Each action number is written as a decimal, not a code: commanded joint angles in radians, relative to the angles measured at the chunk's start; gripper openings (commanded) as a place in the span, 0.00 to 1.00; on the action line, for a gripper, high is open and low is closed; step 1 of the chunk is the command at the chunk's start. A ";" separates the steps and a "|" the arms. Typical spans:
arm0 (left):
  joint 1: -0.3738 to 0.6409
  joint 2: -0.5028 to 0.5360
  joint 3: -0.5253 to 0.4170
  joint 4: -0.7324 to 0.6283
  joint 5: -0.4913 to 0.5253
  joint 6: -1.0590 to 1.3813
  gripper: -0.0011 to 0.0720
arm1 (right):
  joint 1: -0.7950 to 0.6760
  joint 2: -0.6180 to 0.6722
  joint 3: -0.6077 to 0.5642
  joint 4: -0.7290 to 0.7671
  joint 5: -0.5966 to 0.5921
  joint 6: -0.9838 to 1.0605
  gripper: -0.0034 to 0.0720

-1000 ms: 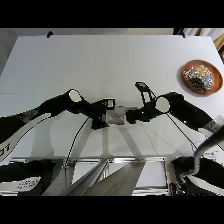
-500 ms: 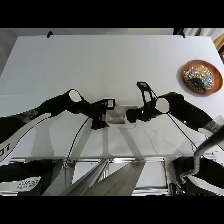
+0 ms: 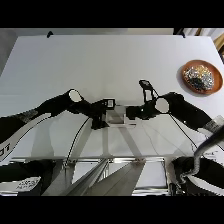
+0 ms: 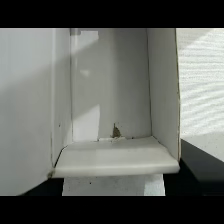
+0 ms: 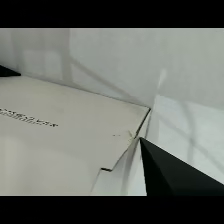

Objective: Fold the box and place the chain.

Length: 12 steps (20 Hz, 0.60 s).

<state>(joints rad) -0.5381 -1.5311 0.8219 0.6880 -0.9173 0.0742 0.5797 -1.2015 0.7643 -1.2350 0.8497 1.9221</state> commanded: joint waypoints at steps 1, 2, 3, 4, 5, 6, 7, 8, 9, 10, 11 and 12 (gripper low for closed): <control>0.000 0.000 0.000 0.000 0.000 0.000 0.44 | 0.023 0.000 0.000 0.004 0.014 -0.039 0.76; 0.000 0.000 0.000 0.000 0.001 0.000 0.44 | 0.034 0.000 0.000 0.000 0.017 -0.045 0.77; 0.000 0.000 0.000 0.000 0.000 0.000 0.44 | 0.045 -0.002 0.000 -0.008 0.017 -0.045 0.77; 0.000 0.000 0.000 0.000 0.001 0.000 0.44 | 0.054 -0.008 0.000 -0.021 0.018 -0.044 0.78; 0.000 0.000 0.000 0.000 0.001 0.000 0.44 | 0.059 -0.018 0.000 -0.034 0.023 -0.037 0.78; 0.000 0.000 0.000 0.000 0.001 0.000 0.44 | 0.063 -0.029 0.000 -0.043 0.026 -0.026 0.78; 0.000 0.000 0.000 0.000 0.000 0.000 0.44 | 0.063 -0.042 0.000 -0.051 0.024 0.000 0.78; 0.000 0.000 0.000 0.000 0.001 0.000 0.44 | 0.063 -0.053 0.001 -0.052 0.018 0.020 0.78; 0.000 0.000 0.000 0.000 0.001 0.000 0.44 | 0.065 -0.063 0.003 -0.052 0.015 0.019 0.78; 0.000 0.000 0.000 0.000 0.000 0.000 0.44 | 0.068 -0.071 0.003 -0.052 0.011 0.020 0.77; 0.000 0.000 0.000 0.000 0.000 0.000 0.44 | 0.068 -0.080 0.003 -0.052 0.008 0.039 0.76; 0.000 0.000 0.000 0.000 0.000 0.000 0.44 | 0.068 -0.087 0.003 -0.052 0.008 0.047 0.75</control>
<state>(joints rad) -0.5381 -1.5311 0.8219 0.6880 -0.9169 0.0738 0.6430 -1.2655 0.7666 -1.2781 0.8627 1.9381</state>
